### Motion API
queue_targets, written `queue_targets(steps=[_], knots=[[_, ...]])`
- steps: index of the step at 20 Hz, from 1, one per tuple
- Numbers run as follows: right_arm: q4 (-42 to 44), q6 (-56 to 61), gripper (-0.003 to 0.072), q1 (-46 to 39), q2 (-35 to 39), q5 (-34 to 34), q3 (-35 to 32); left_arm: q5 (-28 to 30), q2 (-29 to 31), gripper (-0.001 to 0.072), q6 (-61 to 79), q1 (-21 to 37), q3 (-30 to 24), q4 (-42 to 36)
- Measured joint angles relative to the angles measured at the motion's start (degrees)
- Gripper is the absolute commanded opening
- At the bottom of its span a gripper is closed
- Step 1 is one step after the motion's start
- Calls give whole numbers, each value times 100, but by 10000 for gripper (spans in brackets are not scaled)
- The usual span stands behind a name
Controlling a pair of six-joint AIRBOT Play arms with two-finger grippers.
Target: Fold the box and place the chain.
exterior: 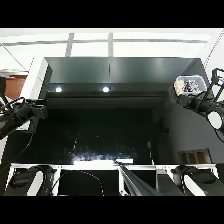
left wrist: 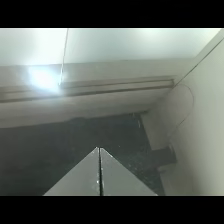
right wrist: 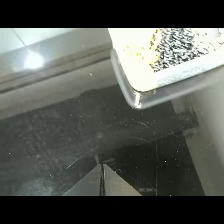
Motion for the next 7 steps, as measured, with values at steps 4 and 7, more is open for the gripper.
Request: queue_targets(steps=[4, 7], knots=[[2, 20, 22, -22, 4, 37, -2, -4, 4, 32, -2, 20, -2, -22], [0, 17, 23, -22, 2, 44, -2, -9, 4, 32, -4, 22, -2, -26]])
